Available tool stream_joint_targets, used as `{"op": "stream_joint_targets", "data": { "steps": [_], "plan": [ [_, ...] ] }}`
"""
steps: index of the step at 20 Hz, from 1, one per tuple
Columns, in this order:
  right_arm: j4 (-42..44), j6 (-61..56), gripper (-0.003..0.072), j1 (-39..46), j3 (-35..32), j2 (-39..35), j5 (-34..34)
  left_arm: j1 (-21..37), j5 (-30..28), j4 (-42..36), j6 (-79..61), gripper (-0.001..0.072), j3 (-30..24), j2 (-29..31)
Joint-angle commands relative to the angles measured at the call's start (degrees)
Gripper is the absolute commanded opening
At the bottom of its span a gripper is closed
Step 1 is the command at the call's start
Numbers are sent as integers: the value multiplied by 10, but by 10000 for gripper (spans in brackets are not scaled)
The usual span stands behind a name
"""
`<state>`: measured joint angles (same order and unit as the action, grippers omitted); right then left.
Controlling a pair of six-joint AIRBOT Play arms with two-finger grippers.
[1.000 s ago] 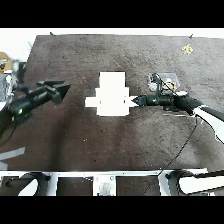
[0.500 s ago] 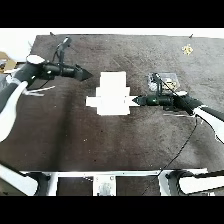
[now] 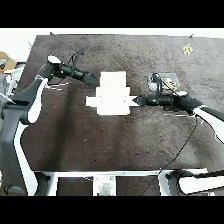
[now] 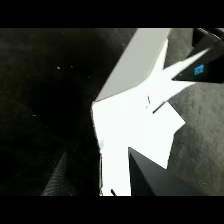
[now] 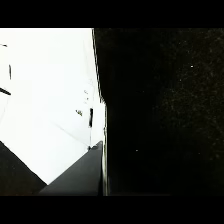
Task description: Fold the box and place the chain.
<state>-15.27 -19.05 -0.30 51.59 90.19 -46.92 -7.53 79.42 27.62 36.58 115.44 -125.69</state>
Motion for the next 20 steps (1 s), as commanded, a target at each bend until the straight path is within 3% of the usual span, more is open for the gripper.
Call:
{"op": "stream_joint_targets", "data": {
  "steps": [1,6,15,18,20],
  "plan": [
    [-1,0,6,0,1,0,0,-7,44,-7,-12,436,13,-26],
    [-1,0,6,0,1,0,0,-40,36,-6,-41,435,13,-35],
    [-2,0,6,0,1,0,0,-46,54,-10,-40,412,13,-42],
    [-2,0,7,0,1,0,0,-54,50,-7,-40,215,13,-42],
    [-4,0,6,0,1,0,0,-62,40,-5,-40,8,13,-42]
  ]
}}
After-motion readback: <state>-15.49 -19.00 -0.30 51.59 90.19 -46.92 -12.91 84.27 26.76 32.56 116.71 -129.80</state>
